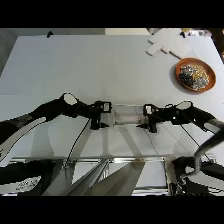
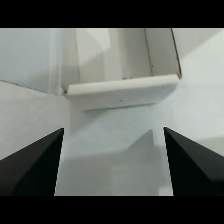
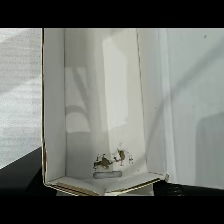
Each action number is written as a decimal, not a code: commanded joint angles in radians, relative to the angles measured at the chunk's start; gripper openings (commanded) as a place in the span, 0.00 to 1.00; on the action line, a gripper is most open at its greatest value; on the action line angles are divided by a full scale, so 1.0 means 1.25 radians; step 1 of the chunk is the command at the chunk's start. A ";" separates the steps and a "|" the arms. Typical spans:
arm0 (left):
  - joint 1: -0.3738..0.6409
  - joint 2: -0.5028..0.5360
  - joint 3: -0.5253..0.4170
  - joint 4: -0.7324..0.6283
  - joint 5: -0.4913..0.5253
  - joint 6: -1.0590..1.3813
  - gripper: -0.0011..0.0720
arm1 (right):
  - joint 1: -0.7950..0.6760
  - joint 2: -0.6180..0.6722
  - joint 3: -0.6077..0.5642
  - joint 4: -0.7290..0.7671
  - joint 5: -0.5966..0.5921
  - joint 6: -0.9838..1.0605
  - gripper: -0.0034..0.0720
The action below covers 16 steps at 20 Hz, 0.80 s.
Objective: Fold the box and place the chain.
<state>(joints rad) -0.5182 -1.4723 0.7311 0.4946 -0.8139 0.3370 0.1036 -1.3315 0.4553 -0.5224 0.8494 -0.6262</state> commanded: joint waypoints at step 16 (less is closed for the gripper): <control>-0.045 -0.007 -0.001 -0.067 0.012 0.018 0.97 | 0.000 0.000 0.000 0.000 0.000 0.000 0.44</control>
<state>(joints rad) -0.5686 -1.4803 0.7300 0.4156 -0.8001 0.3595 0.1036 -1.3315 0.4553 -0.5224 0.8497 -0.6262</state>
